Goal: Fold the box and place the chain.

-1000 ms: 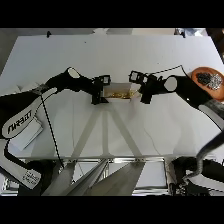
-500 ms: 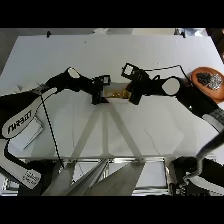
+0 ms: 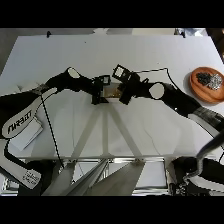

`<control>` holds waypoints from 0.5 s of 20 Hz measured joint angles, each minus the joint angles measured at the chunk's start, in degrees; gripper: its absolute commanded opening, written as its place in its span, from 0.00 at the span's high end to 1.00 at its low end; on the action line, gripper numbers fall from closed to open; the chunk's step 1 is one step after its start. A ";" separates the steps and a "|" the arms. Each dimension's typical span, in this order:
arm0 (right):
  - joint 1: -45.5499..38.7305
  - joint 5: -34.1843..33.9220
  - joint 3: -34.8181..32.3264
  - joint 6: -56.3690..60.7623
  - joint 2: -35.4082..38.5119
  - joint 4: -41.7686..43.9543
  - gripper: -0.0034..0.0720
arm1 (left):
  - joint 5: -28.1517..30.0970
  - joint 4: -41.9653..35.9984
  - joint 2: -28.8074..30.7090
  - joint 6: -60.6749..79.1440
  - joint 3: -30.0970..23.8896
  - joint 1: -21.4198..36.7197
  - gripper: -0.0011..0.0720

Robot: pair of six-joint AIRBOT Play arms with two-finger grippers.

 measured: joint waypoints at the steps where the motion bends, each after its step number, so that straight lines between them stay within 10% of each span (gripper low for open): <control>1: 0.02 -0.31 -0.02 0.00 -0.87 0.07 0.94 | 0.00 0.00 0.00 -0.02 0.00 0.00 0.28; 10: 0.13 -0.42 0.00 0.48 -2.32 0.42 0.60 | 0.00 0.00 0.00 -0.02 0.00 0.00 0.28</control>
